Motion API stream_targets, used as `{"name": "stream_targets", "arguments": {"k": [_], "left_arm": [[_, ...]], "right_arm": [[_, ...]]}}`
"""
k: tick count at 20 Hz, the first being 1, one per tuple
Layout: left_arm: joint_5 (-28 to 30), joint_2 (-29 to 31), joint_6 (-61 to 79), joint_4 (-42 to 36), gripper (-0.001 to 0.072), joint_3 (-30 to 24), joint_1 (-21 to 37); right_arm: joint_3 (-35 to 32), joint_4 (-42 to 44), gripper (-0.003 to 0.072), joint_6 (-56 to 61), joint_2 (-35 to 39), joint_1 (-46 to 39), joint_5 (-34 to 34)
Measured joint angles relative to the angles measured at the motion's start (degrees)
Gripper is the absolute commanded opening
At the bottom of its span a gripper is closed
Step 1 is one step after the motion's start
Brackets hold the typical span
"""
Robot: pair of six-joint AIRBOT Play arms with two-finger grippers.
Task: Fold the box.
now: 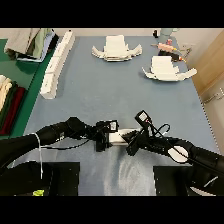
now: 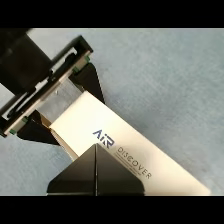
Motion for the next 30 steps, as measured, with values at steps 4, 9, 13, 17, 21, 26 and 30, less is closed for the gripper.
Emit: {"name": "stream_targets", "arguments": {"k": [4, 9, 13, 17, 21, 26, 30], "left_arm": [[0.02, 0.00, -0.04, 0.00, 0.0424, 0.00, 0.00], [0.02, 0.00, -0.07, 0.02, 0.0424, 0.00, 0.00], [0.02, 0.00, 0.02, 0.04, 0.0424, 0.00, 0.00], [0.00, 0.00, 0.02, 0.02, 0.0424, 0.00, 0.00], [0.00, 0.00, 0.02, 0.02, 0.0424, 0.00, 0.00], [0.00, 0.00, 0.02, 0.02, 0.0425, 0.00, 0.00], [0.02, 0.00, 0.02, 0.02, 0.0425, 0.00, 0.00]], "right_arm": [[0.11, 0.33, 0.0001, 0.07, -2.97, 0.00, -0.02], [0.20, 0.24, 0.0001, 0.07, -4.35, 0.07, 0.39], [0.11, -1.16, 0.0001, 0.04, -2.49, 0.09, 1.81], [0.50, -5.14, 0.0002, 0.02, 1.42, -0.09, 1.44], [3.10, -7.56, 0.0002, 0.02, 2.91, -3.04, -0.42], [11.58, -14.84, 0.0002, 4.68, -1.33, -12.46, 9.81], [21.42, -29.49, 0.0002, 24.20, -9.16, -21.70, 27.43]]}}
